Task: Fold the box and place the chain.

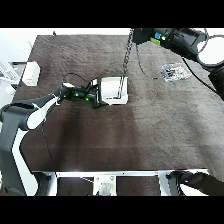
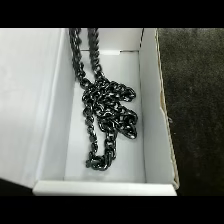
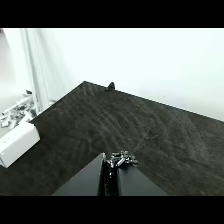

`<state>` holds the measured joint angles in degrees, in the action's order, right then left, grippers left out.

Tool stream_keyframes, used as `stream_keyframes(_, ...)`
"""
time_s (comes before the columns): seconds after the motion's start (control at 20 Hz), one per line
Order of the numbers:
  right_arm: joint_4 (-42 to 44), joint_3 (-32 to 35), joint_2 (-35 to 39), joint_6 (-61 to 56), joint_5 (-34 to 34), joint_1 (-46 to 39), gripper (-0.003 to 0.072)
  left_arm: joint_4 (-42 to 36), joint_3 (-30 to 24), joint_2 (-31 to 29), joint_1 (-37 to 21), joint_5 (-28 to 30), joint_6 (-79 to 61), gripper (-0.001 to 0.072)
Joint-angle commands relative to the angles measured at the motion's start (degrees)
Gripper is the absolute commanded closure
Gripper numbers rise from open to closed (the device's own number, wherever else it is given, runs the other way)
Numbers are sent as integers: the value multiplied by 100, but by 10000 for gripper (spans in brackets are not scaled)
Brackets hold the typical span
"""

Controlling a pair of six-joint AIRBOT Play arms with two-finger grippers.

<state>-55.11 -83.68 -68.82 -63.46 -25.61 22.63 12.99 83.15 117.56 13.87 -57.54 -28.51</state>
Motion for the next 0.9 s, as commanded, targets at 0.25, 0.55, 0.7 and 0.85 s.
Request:
stream_keyframes(0.25, 26, 463, 4, -44, -343, 302, 672, 2, 7, -4, 4, 2, -2, 186)
stream_keyframes(0.55, 142, 1377, -146, -103, -129, 299, 671, 2, 7, -4, 4, 2, -2, 186)
stream_keyframes(0.7, 267, 1727, -382, -103, 35, 302, 671, 2, 7, -4, 4, 2, -2, 186)
stream_keyframes(0.85, 267, 1932, -791, -103, 68, 302, 671, 2, 7, -4, 4, 2, -2, 187)
